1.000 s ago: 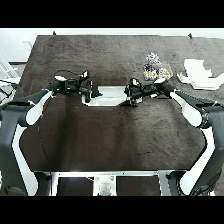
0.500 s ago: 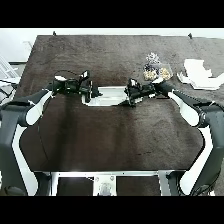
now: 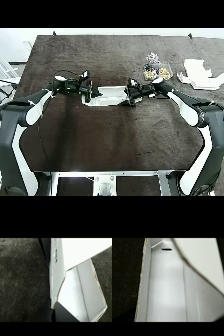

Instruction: Fold the box and place the chain.

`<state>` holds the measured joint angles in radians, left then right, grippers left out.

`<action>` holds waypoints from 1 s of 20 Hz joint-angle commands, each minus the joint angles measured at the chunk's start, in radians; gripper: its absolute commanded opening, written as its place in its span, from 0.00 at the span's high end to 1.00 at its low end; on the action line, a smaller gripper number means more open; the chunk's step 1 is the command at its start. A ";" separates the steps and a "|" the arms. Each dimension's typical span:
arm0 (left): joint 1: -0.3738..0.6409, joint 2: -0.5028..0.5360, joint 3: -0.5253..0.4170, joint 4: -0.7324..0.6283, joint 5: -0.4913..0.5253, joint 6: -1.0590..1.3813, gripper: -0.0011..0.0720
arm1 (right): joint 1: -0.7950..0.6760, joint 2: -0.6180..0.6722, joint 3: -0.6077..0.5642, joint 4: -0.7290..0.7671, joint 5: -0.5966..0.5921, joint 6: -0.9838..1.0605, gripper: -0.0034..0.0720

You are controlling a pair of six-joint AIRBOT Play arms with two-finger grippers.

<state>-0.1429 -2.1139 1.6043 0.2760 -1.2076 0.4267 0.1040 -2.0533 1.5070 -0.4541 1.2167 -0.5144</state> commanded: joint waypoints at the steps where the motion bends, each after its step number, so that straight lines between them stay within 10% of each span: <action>1: -0.001 0.000 0.000 0.000 0.000 0.000 0.96 | 0.001 -0.001 0.001 0.000 -0.001 0.001 0.12; 3: -0.001 0.000 0.000 0.000 0.000 0.000 0.96 | 0.001 -0.001 0.001 0.000 -0.001 0.001 0.29; 20: -0.001 0.000 0.000 0.000 0.000 0.000 0.96 | 0.001 -0.002 0.001 0.001 -0.001 -0.021 0.21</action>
<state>-0.1429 -2.1139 1.6043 0.2760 -1.2079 0.4267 0.1040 -2.0537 1.5074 -0.4534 1.2152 -0.5243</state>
